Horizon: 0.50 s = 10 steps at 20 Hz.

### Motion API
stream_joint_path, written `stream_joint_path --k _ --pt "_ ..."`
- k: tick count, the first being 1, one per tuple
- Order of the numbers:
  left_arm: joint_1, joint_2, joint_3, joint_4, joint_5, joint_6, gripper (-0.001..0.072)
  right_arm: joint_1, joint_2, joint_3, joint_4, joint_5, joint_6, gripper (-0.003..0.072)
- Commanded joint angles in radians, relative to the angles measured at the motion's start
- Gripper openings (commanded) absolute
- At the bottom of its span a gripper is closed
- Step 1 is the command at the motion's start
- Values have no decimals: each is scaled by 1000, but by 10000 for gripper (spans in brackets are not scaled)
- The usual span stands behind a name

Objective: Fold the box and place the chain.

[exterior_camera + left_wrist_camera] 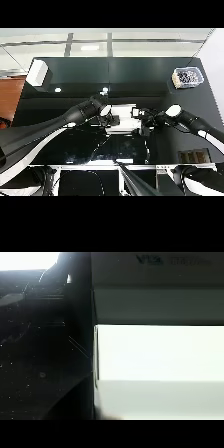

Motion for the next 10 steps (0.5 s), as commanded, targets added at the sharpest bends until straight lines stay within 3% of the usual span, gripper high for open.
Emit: stream_joint_path --k 1,3,5,6,7,9,10 --pt "0 0 0 15 -3 6 28 -17 58 2 -66 31 52 702" --pt "0 0 0 17 -3 10 29 -28 93 2 -105 31 53 702" --pt "0 0 0 17 -3 10 29 -27 99 2 -103 32 53 603" --pt "0 0 0 17 -3 10 29 -24 99 2 -103 32 53 601" --pt "0 0 0 17 -3 10 29 -24 99 2 -98 35 53 435" --pt "0 0 0 16 -2 13 29 -19 99 2 -97 45 53 223" --pt "0 0 0 15 -2 29 29 -19 99 2 -91 55 53 189"
